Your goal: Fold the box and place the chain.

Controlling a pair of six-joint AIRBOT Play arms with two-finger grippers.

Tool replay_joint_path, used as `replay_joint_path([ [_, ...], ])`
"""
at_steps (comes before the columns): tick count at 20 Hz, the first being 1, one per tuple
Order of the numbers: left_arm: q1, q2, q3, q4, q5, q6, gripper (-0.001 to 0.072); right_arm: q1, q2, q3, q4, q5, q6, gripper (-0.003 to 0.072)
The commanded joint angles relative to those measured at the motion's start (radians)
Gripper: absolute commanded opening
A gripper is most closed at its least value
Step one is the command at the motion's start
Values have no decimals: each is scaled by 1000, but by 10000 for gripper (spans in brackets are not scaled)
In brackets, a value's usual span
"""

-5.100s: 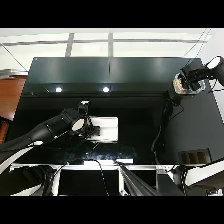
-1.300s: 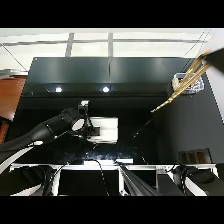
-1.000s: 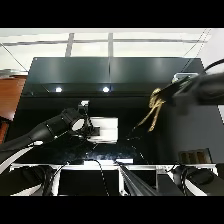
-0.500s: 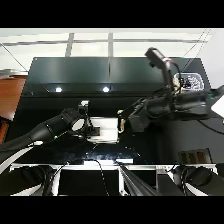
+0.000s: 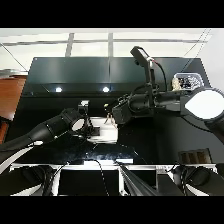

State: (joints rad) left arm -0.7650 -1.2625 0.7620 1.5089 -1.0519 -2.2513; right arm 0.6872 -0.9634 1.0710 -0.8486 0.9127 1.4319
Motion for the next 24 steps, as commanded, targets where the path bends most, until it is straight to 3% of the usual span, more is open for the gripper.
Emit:
replay_joint_path([
  [1,0,0,0,0,0,0,32,3,-17,0,-19,-14,3,16],
  [12,0,0,0,1,-4,1,32,0,-21,5,-19,0,0,16],
  [20,0,0,0,1,-4,1,32,-98,121,8,-15,67,2,17],
  [24,0,0,0,1,-5,1,32,-95,146,8,98,58,4,16],
])
